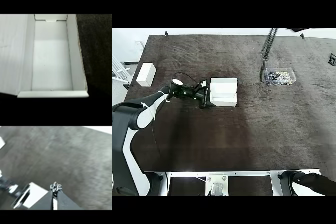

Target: Fold the box and place the chain.

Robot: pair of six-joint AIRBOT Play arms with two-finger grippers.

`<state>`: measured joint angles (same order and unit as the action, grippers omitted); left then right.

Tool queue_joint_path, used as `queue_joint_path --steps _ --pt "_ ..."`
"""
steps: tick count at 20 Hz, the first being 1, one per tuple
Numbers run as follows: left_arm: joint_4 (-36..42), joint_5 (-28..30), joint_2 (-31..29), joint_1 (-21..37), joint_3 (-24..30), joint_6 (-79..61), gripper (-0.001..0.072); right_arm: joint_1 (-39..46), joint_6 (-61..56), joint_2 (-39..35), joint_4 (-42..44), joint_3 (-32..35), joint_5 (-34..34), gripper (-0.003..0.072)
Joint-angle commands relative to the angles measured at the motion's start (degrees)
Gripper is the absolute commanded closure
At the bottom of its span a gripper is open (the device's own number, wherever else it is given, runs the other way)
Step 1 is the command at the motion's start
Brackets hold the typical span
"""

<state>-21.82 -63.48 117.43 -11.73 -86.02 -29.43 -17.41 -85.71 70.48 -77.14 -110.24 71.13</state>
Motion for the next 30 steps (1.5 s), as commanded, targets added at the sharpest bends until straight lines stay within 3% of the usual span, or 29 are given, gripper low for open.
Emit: queue_joint_path --steps 1,7,12,21,22,23,24,28,30 --pt "-0.02 0.02 0.00 0.02 0.00 0.00 0.0356 -5.73 -1.07 0.17 0.04 4.72 -0.35 0.0678" --pt "-0.02 0.02 0.00 0.02 0.00 0.00 0.0355 -12.52 -2.34 1.84 0.24 16.50 -10.78 0.0678" --pt "-0.02 0.02 0.00 0.02 0.00 0.00 0.0355 -13.62 -2.32 6.64 2.82 21.79 -15.76 0.0678" --pt "-0.02 0.02 0.00 0.02 0.00 0.00 0.0355 -13.35 -2.34 24.68 5.31 31.08 -28.72 0.0670" --pt "-0.02 0.02 0.00 0.02 0.00 0.00 0.0355 -13.18 -2.32 25.14 5.60 31.04 -28.59 0.0488" --pt "-0.02 0.02 0.00 0.02 0.00 0.00 0.0355 -13.00 -2.29 24.76 5.33 30.75 -28.59 0.0163" --pt "-0.02 0.00 0.00 0.02 0.00 0.00 0.0355 -12.44 -2.27 23.65 4.83 29.97 -28.24 0.0105" --pt "-0.02 0.02 0.00 0.02 0.00 0.00 0.0355 -7.13 -2.34 13.09 -0.90 27.61 -23.85 0.0109" --pt "-0.02 0.02 0.00 0.02 0.00 0.00 0.0355 -2.56 -4.31 6.84 -6.10 28.44 -17.38 0.0110"
